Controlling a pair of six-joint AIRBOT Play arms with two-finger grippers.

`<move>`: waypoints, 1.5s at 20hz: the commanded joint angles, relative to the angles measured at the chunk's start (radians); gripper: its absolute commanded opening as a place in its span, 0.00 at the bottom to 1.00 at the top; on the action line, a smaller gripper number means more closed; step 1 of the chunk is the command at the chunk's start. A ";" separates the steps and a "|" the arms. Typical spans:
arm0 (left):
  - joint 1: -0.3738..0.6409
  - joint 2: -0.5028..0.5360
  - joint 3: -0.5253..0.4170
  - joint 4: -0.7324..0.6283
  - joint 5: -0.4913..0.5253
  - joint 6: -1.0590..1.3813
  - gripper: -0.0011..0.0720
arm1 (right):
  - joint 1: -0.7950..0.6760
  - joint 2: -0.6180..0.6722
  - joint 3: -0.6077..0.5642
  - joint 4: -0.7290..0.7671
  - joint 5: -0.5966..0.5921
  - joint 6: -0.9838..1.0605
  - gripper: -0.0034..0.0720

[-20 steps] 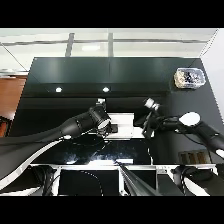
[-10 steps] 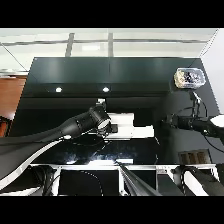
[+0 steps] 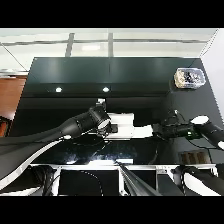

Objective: Fold the box and place the chain.

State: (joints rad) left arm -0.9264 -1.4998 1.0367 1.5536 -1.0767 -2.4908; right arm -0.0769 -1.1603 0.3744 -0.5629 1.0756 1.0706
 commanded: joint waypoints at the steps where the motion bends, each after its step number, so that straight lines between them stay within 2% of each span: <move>1: 0.000 0.000 -0.001 0.000 0.001 0.000 0.05 | 0.089 -0.040 0.019 0.088 -0.013 -0.051 0.06; 5: 0.000 0.000 -0.001 0.000 0.000 0.000 0.05 | 0.091 -0.040 0.134 0.089 0.161 -0.130 0.06; 7: 0.000 0.000 -0.001 0.000 0.000 0.000 0.05 | 0.091 -0.040 0.163 0.100 0.196 -0.141 0.07; 8: 0.000 0.000 -0.001 0.000 0.000 0.000 0.05 | 0.092 -0.040 0.163 0.111 0.196 -0.140 0.24; 9: 0.000 0.000 -0.001 0.000 0.000 0.000 0.05 | 0.092 -0.040 0.163 0.114 0.196 -0.140 0.51; 10: 0.000 0.000 -0.001 0.000 -0.001 0.000 0.05 | 0.092 -0.040 0.163 0.114 0.196 -0.140 0.56; 13: 0.000 0.000 -0.001 0.000 -0.001 0.000 0.05 | 0.096 -0.040 0.163 0.120 0.182 -0.127 0.57; 14: 0.000 0.000 -0.001 0.000 -0.001 0.000 0.05 | 0.111 -0.040 0.163 0.120 0.174 -0.120 0.90; 15: 0.000 0.000 -0.001 0.000 -0.001 0.000 0.05 | 0.135 -0.040 0.163 0.113 0.164 -0.120 0.93; 21: 0.000 0.000 -0.001 0.000 -0.001 0.000 0.05 | 0.319 -0.040 0.164 0.116 -0.033 -0.089 0.93; 24: 0.000 0.000 -0.001 0.000 -0.001 0.000 0.05 | 0.379 -0.040 0.177 0.105 -0.114 -0.011 0.92; 26: 0.000 0.000 -0.001 0.000 -0.001 0.000 0.05 | 0.406 -0.040 0.208 0.034 -0.146 0.055 0.77; 30: 0.000 0.000 -0.001 0.000 -0.002 0.000 0.05 | 0.451 -0.040 0.275 -0.141 -0.164 0.242 0.77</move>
State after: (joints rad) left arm -0.9264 -1.4998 1.0363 1.5532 -1.0775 -2.4908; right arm 0.3367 -1.1999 0.6098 -0.5758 0.9447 1.1744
